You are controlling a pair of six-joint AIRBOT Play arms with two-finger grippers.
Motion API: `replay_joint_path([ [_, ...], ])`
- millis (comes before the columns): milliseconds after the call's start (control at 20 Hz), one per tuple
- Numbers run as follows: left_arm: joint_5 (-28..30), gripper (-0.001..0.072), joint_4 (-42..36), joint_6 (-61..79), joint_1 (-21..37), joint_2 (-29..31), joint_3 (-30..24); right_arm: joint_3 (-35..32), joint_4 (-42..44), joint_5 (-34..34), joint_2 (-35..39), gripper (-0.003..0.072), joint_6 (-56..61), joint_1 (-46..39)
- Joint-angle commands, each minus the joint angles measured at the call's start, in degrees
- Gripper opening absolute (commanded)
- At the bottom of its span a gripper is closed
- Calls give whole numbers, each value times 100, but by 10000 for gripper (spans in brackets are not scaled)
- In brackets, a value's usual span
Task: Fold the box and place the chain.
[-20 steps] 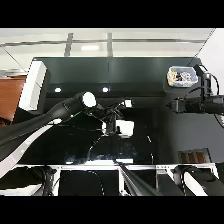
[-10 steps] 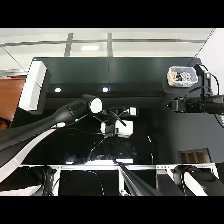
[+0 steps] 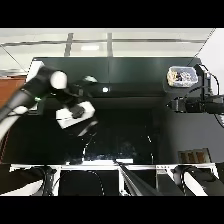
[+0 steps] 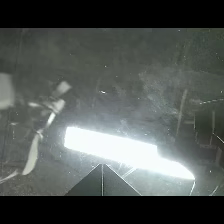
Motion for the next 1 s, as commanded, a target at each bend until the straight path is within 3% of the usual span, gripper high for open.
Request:
replay_joint_path([
  [0, -737, 291, 278, -1294, 1480, 505, -444, 2, 0, 7, 4, 13, 0, -4],
  [200, -831, 292, 297, -1360, 3292, 1010, -1207, -24, -42, 4, 2, 13, 0, -4],
  [400, -11, 295, 293, -1235, 4968, 1648, -2074, -33, -39, -42, 2, 13, 0, -4],
  [550, 518, 295, 107, -649, 5873, 1808, -2186, -33, -37, -92, 2, 13, 2, -4],
  [750, 1322, 295, -778, 1075, 6404, 1799, -2210, -33, -28, -87, 2, 13, 7, -4],
  [950, 2288, 296, -975, 1661, 6210, 1733, -2210, -33, 15, -85, 2, 13, 140, -4],
])
